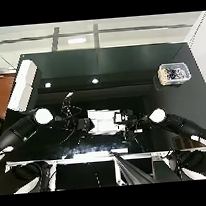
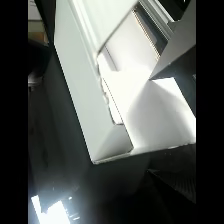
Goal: Fold the box and place the chain.
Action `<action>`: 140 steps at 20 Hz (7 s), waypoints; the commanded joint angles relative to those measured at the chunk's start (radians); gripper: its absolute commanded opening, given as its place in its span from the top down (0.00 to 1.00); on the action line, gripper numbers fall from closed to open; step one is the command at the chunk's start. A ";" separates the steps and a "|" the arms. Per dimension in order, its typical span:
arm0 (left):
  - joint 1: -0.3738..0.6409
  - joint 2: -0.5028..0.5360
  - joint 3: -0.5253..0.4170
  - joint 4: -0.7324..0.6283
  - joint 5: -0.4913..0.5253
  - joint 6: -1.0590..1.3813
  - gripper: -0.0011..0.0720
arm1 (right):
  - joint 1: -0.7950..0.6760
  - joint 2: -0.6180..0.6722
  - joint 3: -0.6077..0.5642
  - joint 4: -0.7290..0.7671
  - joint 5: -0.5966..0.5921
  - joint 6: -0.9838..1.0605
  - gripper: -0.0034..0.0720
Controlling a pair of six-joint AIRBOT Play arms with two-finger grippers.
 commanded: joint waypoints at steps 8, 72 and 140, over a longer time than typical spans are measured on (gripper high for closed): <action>-0.074 0.000 0.001 0.008 0.119 -0.096 0.15 | 0.000 -0.001 0.000 0.000 0.000 0.000 0.26; -0.340 -0.260 0.263 0.620 -0.115 -0.816 0.94 | 0.000 -0.001 0.000 0.000 0.000 0.000 0.26; -0.309 -0.283 0.290 0.673 -0.175 -0.813 0.95 | 0.002 0.087 0.008 -0.124 0.033 0.252 0.57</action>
